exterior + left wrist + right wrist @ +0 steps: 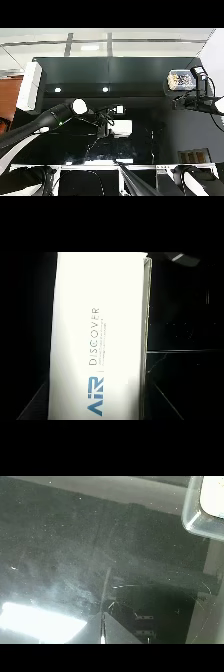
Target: Fold the box and place the chain.
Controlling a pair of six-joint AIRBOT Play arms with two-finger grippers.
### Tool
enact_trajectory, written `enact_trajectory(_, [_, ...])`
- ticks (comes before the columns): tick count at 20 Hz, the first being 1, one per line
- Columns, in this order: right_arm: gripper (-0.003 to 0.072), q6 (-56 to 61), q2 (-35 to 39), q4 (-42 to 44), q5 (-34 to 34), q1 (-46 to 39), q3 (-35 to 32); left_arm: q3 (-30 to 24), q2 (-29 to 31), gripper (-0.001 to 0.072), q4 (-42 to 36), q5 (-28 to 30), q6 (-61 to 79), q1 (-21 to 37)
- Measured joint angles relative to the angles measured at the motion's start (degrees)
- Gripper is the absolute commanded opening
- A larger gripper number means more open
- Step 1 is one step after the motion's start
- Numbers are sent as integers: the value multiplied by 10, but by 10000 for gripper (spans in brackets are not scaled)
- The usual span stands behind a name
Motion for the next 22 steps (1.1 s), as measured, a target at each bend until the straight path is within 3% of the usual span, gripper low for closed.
enact_trajectory(2, [18,0,0,0,0,0,0,0,-6,691,5,12,0,-9])
enact_trajectory(3, [18,0,0,0,0,0,0,0,-8,610,8,20,0,-13])
enact_trajectory(4, [18,0,0,0,0,0,0,0,-10,472,9,29,0,-17])
enact_trajectory(7, [18,0,0,0,0,0,0,0,-11,288,13,37,-3,-20])
enact_trajectory(10, [18,0,0,0,0,0,0,0,2,275,30,41,-31,-12])
enact_trajectory(14, [18,0,0,0,0,0,0,0,64,275,103,16,-142,24])
enact_trajectory(19, [18,0,0,0,0,0,0,-4,167,276,256,-119,-348,129])
enact_trajectory(22, [18,0,0,0,0,0,0,-26,224,276,342,-200,-422,251])
